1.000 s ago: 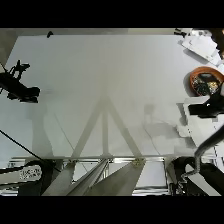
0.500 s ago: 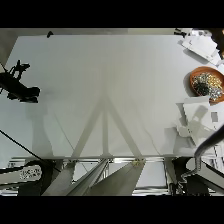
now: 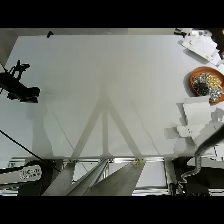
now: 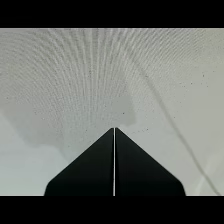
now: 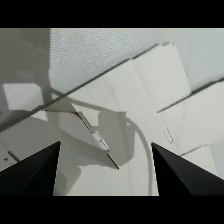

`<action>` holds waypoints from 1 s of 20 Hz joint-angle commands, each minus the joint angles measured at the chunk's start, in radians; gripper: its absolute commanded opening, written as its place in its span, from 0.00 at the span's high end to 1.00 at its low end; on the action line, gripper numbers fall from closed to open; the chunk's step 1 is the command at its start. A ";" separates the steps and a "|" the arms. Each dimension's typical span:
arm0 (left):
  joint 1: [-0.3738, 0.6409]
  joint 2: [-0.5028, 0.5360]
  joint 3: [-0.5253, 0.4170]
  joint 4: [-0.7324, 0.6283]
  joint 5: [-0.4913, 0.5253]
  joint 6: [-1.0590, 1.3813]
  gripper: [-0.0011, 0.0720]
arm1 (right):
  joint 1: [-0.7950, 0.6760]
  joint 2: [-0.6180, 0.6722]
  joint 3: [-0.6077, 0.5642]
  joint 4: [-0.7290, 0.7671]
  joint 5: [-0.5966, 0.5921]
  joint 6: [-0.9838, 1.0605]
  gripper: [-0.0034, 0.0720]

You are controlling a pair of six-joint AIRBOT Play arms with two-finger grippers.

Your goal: Fold the box and place the chain.

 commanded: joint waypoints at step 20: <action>0.001 0.000 0.000 0.000 0.000 0.000 0.97 | 0.150 -0.068 -0.060 0.460 0.312 -0.354 0.94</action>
